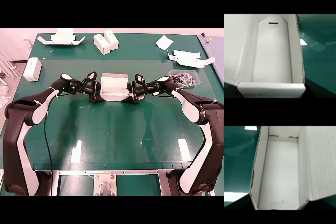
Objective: Fold the box and place the chain.
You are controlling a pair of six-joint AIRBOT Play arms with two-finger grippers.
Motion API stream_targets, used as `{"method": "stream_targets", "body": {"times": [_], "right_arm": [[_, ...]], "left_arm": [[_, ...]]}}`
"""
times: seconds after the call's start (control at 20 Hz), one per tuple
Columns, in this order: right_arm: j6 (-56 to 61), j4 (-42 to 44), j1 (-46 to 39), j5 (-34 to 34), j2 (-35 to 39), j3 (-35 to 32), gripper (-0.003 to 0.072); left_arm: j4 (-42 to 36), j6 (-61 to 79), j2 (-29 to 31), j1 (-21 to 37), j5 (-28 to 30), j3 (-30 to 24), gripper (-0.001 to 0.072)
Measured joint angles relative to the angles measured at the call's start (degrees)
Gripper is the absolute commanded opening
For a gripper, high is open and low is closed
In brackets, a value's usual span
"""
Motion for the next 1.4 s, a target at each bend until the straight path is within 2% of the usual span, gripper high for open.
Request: {"method": "stream_targets", "body": {"times": [0.05, 0.15, 0.25, 1.4], "right_arm": [[0.00, 0.00, 0.00, 0.02, 0.00, 0.00, 0.0540], [0.00, 0.00, 0.00, 0.02, 0.00, 0.00, 0.0540], [0.00, 0.00, 0.00, 0.02, 0.00, 0.00, 0.0540], [0.00, 0.17, 0.00, 0.15, 0.00, 0.00, 0.0540]], "left_arm": [[-0.04, 0.02, 0.00, 0.00, 0.31, 0.00, 0.0544], [-0.04, 0.22, 0.00, 0.00, 0.28, 0.00, 0.0534], [0.00, 0.35, 0.00, 0.00, 0.28, 0.00, 0.0397], [0.85, 0.02, 0.00, 0.00, -1.20, -0.02, 0.0398]]}}
